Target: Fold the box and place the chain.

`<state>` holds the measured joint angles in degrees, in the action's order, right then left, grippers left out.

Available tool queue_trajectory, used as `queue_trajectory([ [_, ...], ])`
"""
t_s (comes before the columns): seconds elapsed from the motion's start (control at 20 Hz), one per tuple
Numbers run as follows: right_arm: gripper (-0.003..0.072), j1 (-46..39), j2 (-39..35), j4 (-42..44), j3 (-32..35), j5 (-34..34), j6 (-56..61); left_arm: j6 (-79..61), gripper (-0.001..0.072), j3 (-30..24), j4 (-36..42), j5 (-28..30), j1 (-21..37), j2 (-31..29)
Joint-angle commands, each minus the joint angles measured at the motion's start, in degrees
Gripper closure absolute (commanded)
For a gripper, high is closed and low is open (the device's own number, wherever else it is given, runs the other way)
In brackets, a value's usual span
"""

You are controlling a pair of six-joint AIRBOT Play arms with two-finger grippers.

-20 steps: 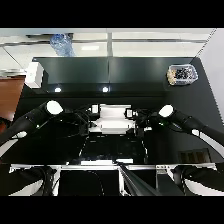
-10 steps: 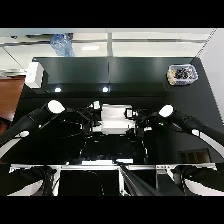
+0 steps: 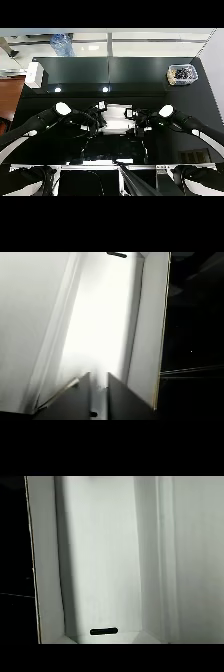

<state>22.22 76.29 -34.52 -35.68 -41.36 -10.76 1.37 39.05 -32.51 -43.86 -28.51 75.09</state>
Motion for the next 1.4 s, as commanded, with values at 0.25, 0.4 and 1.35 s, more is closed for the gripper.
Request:
queue_trajectory([
  [0.25,0.0497,0.0,0.0,0.0,0.0,0.0,0.0,2.1,0.0676,0.1,-0.7,-0.2,-0.1,0.2],
  [0.4,0.0497,0.0,0.0,0.0,0.0,0.0,0.0,2.7,0.0687,0.3,-3.3,-1.9,0.3,-1.6],
  [1.35,0.0497,0.0,0.0,0.0,0.0,0.0,0.0,70.0,0.0688,-2.6,-11.8,-26.2,38.2,-0.7],
])
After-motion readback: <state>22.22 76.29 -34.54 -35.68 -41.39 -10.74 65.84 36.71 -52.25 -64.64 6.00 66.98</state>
